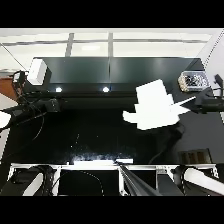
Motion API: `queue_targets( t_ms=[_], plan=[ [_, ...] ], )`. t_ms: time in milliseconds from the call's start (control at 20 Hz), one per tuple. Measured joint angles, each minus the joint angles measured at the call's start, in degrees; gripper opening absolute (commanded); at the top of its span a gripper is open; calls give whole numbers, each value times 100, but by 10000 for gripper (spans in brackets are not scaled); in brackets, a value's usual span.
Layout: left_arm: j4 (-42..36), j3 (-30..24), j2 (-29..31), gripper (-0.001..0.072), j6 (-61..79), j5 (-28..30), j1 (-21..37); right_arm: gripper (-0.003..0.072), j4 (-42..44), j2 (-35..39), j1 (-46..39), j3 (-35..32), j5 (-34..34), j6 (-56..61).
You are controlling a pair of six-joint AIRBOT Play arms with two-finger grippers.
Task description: Fold the box and place the chain.
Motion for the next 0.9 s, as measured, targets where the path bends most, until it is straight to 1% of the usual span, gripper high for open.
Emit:
queue_targets(
  t_ms=[200, 300, 400, 550, 600, 700, 800, 900],
  plan=[
    [-343, 0, -280, 674, 20, -179, -415, 38, 155, 1274, 1353, -994, -896, 157],
    [-662, 0, -463, 674, 20, -214, -686, 39, 175, 1873, 1958, -1508, -1436, 98],
    [-1049, 2, -734, 674, 20, -225, -942, 39, 240, 2319, 2439, -1954, -1926, -33],
    [-1711, 2, -1333, 674, 315, -302, -1228, 39, 350, 2649, 2946, -2413, -2326, -168],
    [-2041, 2, -1578, 675, 575, -376, -1303, 39, 363, 2706, 3084, -2511, -2382, -192],
    [-2743, 7, -2081, 674, 1252, -479, -1440, 39, 415, 2778, 3314, -2623, -2494, -229],
    [-3287, 37, -2586, 675, 1838, -553, -1596, 39, 450, 2815, 3469, -2682, -2579, -249],
    [-3582, 103, -3062, 675, 2181, -680, -1725, 38, 461, 2833, 3556, -2717, -2643, -256]
  ],
)
